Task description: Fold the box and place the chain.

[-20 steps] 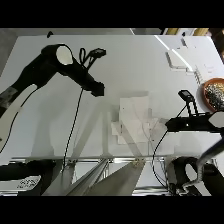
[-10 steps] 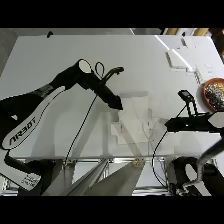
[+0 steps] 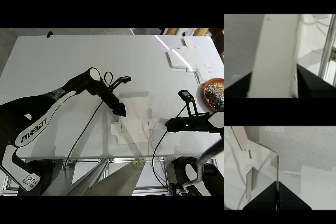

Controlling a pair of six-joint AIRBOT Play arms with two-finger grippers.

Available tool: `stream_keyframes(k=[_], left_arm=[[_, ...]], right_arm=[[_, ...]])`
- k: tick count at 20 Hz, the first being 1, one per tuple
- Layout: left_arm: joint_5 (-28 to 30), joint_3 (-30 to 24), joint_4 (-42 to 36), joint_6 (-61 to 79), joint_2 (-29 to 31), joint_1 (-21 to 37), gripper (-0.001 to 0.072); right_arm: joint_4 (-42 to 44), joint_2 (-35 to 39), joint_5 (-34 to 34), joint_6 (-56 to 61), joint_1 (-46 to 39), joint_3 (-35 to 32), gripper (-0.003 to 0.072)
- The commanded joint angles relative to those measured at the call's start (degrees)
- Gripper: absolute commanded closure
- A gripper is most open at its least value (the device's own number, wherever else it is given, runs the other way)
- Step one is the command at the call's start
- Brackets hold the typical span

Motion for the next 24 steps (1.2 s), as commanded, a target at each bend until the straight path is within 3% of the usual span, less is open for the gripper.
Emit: stream_keyframes(k=[1,3,5,8,11,14,19,24], left_arm=[[1.81,-0.02,0.68,2.01,-0.46,-0.2,0.0406],[1.4,-0.02,0.7,4.68,-0.42,0.09,0.0582],[0.79,-0.02,0.79,7.1,-0.42,0.26,0.0709],[0.61,-0.02,0.81,10.38,0.28,0.26,0.0709],[0.61,-0.02,1.77,12.5,3.15,0.11,0.0713],[-2.12,-0.98,5.75,12.04,7.72,-0.5,0.0717],[11.76,-14.08,4.66,25.14,17.62,-4.44,0.0715],[20.15,-16.57,9.55,32.48,14.49,-8.46,0.0711]], right_arm=[[0.0,0.04,0.04,0.0,0.07,-0.02,0.0673],[0.0,0.04,0.07,0.0,0.07,-0.02,0.0673],[0.39,0.04,0.2,-0.02,0.07,0.0,0.0673],[2.14,0.07,1.25,-0.24,0.07,1.16,0.0651],[3.37,0.5,6.14,-0.24,0.07,6.58,0.045],[1.95,2.89,12.46,-0.26,0.07,13.4,0.0404],[-1.77,10.51,17.07,-0.68,0.07,17.31,0.0405],[-1.09,13.18,17.29,-0.63,0.07,17.31,0.0407]])
